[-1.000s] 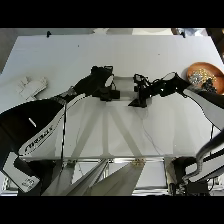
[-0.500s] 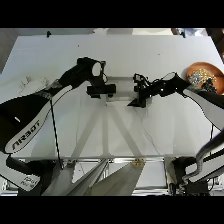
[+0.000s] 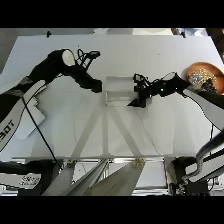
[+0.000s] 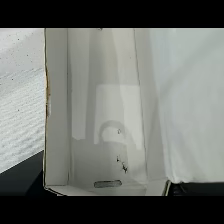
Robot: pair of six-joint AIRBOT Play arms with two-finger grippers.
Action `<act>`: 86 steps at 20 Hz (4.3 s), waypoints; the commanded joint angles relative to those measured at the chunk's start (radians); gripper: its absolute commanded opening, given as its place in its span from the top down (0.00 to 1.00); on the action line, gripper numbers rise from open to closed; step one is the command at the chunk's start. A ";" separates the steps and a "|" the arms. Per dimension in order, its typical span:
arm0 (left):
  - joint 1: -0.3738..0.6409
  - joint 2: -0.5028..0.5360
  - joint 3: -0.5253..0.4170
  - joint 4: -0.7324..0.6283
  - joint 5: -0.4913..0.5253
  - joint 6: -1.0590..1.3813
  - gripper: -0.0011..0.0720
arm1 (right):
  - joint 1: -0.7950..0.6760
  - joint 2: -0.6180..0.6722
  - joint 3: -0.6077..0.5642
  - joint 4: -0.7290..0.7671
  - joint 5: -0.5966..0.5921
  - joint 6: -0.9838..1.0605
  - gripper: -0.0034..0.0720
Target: Fold the box and place the chain.
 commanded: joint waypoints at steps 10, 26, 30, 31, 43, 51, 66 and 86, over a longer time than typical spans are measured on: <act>0.092 -0.062 -0.268 -0.598 0.022 1.620 0.03 | 0.000 0.000 0.000 0.000 0.000 0.000 0.29; 0.099 -0.138 -0.268 -0.750 0.095 1.647 0.03 | 0.000 0.000 0.000 0.000 0.000 0.000 0.29; 0.122 -0.138 -0.268 -0.737 0.054 1.632 0.03 | 0.000 0.000 0.000 0.000 0.000 0.000 0.29; 0.131 -0.138 -0.268 -0.738 0.047 1.627 0.03 | 0.000 0.000 0.000 0.000 0.000 0.000 0.29; 0.179 -0.141 -0.268 -0.838 0.012 1.698 0.03 | 0.000 0.000 0.000 0.000 0.000 0.000 0.29; 0.241 -0.156 -0.248 -0.817 -0.089 1.696 0.13 | 0.000 0.000 0.000 0.000 0.000 0.000 0.29; 0.142 -0.196 -0.182 -0.697 -0.046 1.638 0.07 | 0.000 0.000 0.000 0.000 0.000 0.000 0.29; 0.068 -0.207 -0.182 -0.710 0.008 1.609 0.22 | 0.000 0.000 0.000 0.000 0.000 0.000 0.29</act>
